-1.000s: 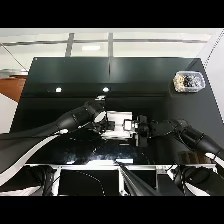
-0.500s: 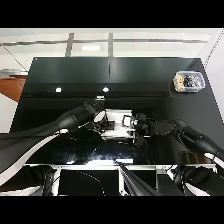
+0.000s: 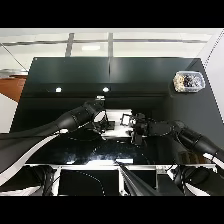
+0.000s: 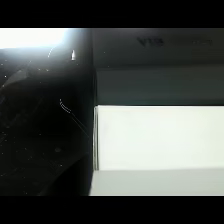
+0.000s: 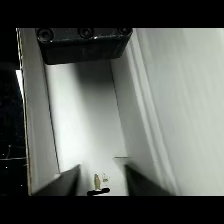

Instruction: Fold the box and place the chain.

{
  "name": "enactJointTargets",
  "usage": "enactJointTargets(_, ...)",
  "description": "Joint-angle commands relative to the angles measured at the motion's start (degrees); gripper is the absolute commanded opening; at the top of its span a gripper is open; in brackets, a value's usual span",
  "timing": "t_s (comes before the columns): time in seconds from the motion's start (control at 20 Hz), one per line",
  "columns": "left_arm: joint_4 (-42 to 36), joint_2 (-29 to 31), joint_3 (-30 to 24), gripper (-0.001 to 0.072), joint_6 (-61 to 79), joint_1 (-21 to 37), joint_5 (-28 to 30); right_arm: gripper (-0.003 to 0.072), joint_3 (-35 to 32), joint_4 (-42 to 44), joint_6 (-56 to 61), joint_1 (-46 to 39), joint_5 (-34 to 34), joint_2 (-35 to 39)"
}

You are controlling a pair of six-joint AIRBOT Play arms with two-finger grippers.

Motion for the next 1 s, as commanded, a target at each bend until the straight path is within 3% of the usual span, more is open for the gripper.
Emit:
enactJointTargets(0.0, 0.02, -0.02, 0.0, 0.0027, 0.09, 0.0, -0.13, 0.0431, 0.04, -0.35, 0.15, 0.02, -0.07, -0.04)
enactJointTargets(0.05, 0.02, -0.02, 0.0, 0.0027, 0.09, 0.0, -0.15, 0.0302, 0.02, -0.37, 0.15, 0.02, -0.11, -0.04)
enactJointTargets(0.15, 0.02, -0.02, 0.0, 0.0027, 0.09, 0.0, -0.31, 0.0369, 0.02, -0.35, 0.17, 0.02, -0.11, -0.04)
enactJointTargets(0.2, 0.02, -0.02, 0.0, 0.0027, 0.09, 0.0, -0.33, 0.0333, 0.02, -0.37, 0.15, 0.02, -0.09, -0.04)
enactJointTargets(0.25, 0.02, -0.02, 0.0, 0.0027, 0.09, 0.0, -0.33, 0.0136, 0.04, -0.44, 0.17, 0.0, -0.07, -0.04)
enactJointTargets(0.3, 0.02, -0.02, 0.0, 0.0027, 0.09, 0.02, -0.33, 0.0118, 0.07, -0.44, 0.31, -0.24, -0.09, 0.02)
enactJointTargets(0.35, 0.02, -0.02, 0.0, 0.0027, 0.09, 0.02, -0.31, 0.0019, 0.13, -1.18, 2.75, -0.52, -0.31, 0.46)
enactJointTargets(0.5, 0.0, 0.0, 0.0, 0.0027, 0.09, 0.02, -0.55, 0.0026, 1.79, -9.53, 24.46, -4.85, -9.11, 3.87)
enactJointTargets(0.65, 0.0, 0.0, 0.0, 0.0027, 0.09, 0.02, -0.5, 0.0024, 3.15, -20.87, 47.23, -15.47, -18.1, 11.52)
enactJointTargets(0.8, 0.0, 0.0, 0.0, 0.0027, 0.09, 0.02, -0.48, 0.0022, 3.21, -22.1, 61.11, -31.47, -26.01, 17.62)
enactJointTargets(0.95, 0.0, 0.0, 0.0, 0.0027, 0.09, 0.02, -0.52, 0.0022, -0.17, -17.55, 68.76, -44.83, -28.68, 16.48)
